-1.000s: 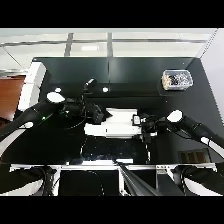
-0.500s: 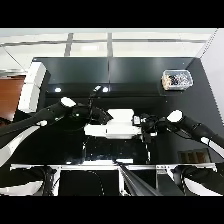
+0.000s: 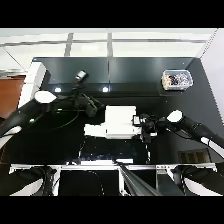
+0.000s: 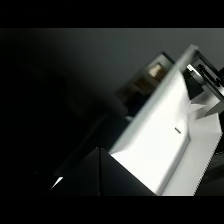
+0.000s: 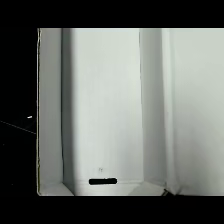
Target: Fold the box and place the chain.
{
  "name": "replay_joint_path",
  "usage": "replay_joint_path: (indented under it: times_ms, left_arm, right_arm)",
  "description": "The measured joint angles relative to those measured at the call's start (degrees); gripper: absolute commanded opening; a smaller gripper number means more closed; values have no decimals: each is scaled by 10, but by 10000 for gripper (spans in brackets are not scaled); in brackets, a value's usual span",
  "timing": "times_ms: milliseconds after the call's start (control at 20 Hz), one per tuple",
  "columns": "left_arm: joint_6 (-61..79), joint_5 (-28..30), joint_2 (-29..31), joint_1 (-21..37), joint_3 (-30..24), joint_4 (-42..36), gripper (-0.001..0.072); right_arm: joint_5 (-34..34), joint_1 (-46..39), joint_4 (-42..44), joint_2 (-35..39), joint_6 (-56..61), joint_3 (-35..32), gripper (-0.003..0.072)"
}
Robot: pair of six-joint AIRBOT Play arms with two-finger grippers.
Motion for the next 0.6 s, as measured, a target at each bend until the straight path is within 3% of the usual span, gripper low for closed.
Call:
replay_joint_path:
  times_ms: [200, 250, 350, 600]
  left_arm:
    - [98, -61, 48, 23, -57, 19, 27]
    - [134, -76, 50, 25, -70, 26, 121]
    - [210, -92, 49, 24, -89, 45, 703]
    - [347, -50, 15, -8, -107, 79, 700]
  right_arm:
    - [0, 0, 0, 0, 0, 0, 134]
    - [0, 0, 0, 0, 0, 0, 134]
    - [0, 0, 0, 0, 0, 0, 134]
    - [0, 0, 0, 0, 0, 0, 134]
